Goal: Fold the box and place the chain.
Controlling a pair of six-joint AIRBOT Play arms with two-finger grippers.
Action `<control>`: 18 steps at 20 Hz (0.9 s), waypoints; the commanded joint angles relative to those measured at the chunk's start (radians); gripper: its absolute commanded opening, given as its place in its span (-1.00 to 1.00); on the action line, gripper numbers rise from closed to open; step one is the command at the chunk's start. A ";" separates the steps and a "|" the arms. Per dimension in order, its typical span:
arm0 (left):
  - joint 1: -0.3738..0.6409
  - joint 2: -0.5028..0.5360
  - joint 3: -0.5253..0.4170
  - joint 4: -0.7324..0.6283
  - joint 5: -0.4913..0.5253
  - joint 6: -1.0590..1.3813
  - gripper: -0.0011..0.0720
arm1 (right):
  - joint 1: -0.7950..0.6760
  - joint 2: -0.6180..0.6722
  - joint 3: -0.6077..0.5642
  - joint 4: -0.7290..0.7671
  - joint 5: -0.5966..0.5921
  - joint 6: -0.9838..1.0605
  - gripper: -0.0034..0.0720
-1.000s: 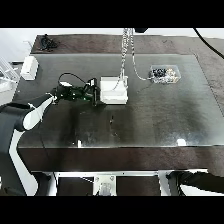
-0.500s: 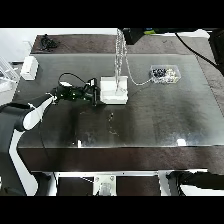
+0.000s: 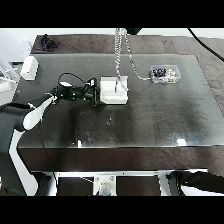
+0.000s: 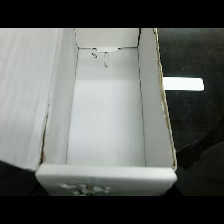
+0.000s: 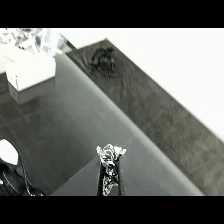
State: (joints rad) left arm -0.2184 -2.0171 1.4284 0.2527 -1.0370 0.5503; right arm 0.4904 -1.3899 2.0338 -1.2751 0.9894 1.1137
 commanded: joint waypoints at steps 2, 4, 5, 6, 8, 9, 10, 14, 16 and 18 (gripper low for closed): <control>0.001 0.000 0.000 0.000 0.000 0.000 -0.20 | 0.011 0.002 -0.005 -0.002 0.000 -0.019 -0.90; 0.001 0.000 0.000 0.000 0.000 0.000 -0.20 | 0.006 0.002 -0.025 -0.028 0.006 -0.018 -0.90; 0.001 0.000 0.000 0.000 0.000 0.000 -0.20 | 0.002 0.001 -0.034 -0.039 0.006 -0.018 -0.90; 0.001 0.000 0.000 0.000 0.000 0.000 -0.20 | -0.002 0.001 -0.038 -0.043 0.006 -0.014 -0.90; 0.001 0.000 0.000 0.000 0.000 0.000 -0.20 | -0.008 0.000 -0.038 -0.046 0.005 -0.014 -0.90; 0.001 0.000 0.000 0.000 0.000 0.000 -0.20 | -0.008 0.000 -0.038 -0.046 0.005 -0.015 -0.90; 0.001 0.000 0.000 0.000 0.000 0.000 -0.20 | -0.008 -0.001 -0.038 -0.046 0.005 -0.015 -0.90; 0.001 0.000 0.000 0.000 0.000 0.000 -0.20 | -0.008 -0.001 -0.055 -0.046 0.026 -0.008 -0.90; 0.001 0.000 0.000 0.000 0.000 0.000 -0.20 | -0.008 -0.001 -0.080 -0.047 0.052 0.011 -0.90; 0.001 0.000 0.000 0.000 0.000 0.000 -0.20 | -0.008 -0.001 -0.119 -0.046 0.069 0.012 -0.90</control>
